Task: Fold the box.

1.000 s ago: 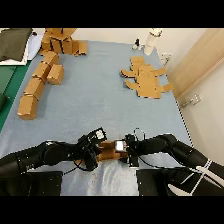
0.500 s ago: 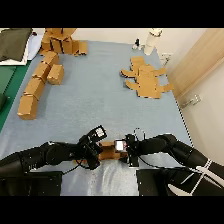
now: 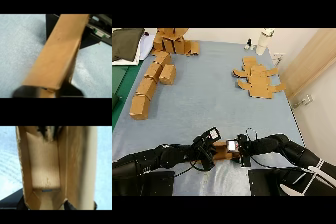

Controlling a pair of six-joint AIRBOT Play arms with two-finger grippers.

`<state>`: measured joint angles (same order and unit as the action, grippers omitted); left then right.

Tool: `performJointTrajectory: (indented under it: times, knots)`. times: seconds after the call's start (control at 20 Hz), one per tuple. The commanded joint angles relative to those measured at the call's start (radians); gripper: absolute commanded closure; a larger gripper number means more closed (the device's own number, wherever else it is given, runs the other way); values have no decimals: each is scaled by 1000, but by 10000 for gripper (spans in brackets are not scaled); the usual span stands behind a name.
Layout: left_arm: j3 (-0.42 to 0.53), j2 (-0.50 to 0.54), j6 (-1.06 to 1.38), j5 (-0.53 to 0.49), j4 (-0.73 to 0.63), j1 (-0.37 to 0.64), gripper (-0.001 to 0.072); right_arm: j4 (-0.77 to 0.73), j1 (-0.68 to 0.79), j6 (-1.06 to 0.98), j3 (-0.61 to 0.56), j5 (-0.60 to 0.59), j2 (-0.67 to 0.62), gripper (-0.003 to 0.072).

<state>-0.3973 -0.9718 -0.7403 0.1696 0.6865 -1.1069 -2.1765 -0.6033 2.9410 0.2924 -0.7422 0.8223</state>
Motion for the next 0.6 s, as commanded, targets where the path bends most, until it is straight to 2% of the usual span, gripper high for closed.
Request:
performJointTrajectory:
  times: [0.0,0.5,0.55]
  knots:
    - [1,-1,0,-11,1,-3,178,0,-1,0,0,0,-1,221]
    - [1,-1,0,-9,1,-3,179,0,-1,0,0,0,-1,221]
    - [0,0,-2,-4,1,-3,269,0,-1,0,0,0,-1,221]
